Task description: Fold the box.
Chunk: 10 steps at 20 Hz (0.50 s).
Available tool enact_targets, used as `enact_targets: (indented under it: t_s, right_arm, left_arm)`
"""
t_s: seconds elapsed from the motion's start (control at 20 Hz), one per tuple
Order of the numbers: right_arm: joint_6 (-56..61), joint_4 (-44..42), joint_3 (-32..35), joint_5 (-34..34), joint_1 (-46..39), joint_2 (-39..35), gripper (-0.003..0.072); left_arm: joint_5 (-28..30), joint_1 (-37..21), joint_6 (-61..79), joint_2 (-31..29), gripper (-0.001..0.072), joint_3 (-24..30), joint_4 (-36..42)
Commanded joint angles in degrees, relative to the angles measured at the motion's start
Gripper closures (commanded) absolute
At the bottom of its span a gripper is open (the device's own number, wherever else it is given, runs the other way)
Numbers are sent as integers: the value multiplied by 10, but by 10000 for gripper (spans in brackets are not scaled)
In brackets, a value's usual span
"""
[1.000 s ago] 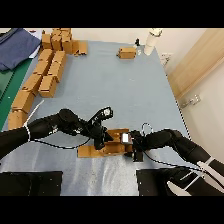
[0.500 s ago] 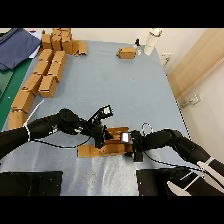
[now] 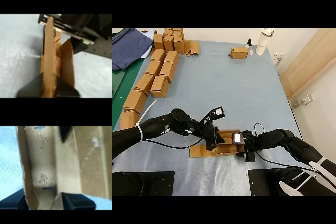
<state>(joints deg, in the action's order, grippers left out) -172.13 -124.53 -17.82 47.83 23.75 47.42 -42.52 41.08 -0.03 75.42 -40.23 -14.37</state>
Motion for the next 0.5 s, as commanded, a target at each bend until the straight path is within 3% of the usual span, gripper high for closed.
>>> enact_targets:
  t_s: [0.0, 0.3, 0.45]
  right_arm:
    - [1, 0, 0, 0, 0, 0, 185]
    - [1, 0, 0, 0, 0, 0, 185]
    - [1, 0, 0, 0, 0, 0, 185]
  left_arm:
    - [-11, 0, -21, -1, 288, -1, 11]
    - [-10, -5, -30, -11, 287, -6, 2]
    - [-11, -34, -86, -47, 286, -5, -53]
